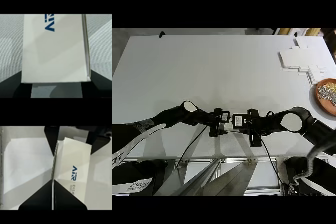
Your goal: Fold the box and place the chain.
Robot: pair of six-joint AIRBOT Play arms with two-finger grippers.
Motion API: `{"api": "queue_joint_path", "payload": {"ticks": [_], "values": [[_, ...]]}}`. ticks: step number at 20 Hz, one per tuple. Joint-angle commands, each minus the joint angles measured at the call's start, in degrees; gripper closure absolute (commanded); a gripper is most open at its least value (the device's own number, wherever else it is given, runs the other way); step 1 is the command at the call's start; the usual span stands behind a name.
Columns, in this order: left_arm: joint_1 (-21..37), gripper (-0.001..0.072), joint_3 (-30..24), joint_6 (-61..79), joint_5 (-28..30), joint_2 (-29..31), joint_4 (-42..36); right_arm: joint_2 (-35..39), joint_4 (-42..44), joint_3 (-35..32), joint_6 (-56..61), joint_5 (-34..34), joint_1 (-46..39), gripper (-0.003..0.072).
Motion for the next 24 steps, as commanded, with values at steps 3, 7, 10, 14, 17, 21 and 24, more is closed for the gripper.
{"api": "queue_joint_path", "payload": {"ticks": [3, 7, 10, 14, 17, 21, 24], "values": [[0.02, 0.0308, 0.04, -0.04, -0.02, 0.02, -0.02, -0.37, 0.24, -0.04, 0.00, -1.16, 0.00, 0.0670], [0.02, 0.0308, 0.04, -0.04, 0.00, 0.02, -0.02, -3.52, 0.26, -0.07, 0.37, -1.14, 0.00, 0.0670], [0.02, 0.0308, 0.04, -0.04, -0.02, 0.02, -0.02, -4.92, 0.31, -0.07, 0.66, -1.09, 0.00, 0.0670], [0.02, 0.0308, 0.04, -0.04, 0.00, 0.02, -0.02, -4.90, 0.74, -0.07, 0.63, -1.05, 0.00, 0.0670], [0.02, 0.0308, 0.04, -0.04, 0.00, 0.02, -0.02, -3.45, 5.20, -0.04, -0.52, -1.62, 0.00, 0.0670], [0.02, 0.0308, 0.04, -0.04, 0.00, 0.02, -0.02, -2.58, 5.53, -0.04, -0.66, -6.99, 0.00, 0.0670], [0.02, 0.0308, 0.04, -0.04, -0.02, 0.02, -0.02, -3.76, 5.11, -0.07, -0.63, -8.37, 0.00, 0.0670]]}}
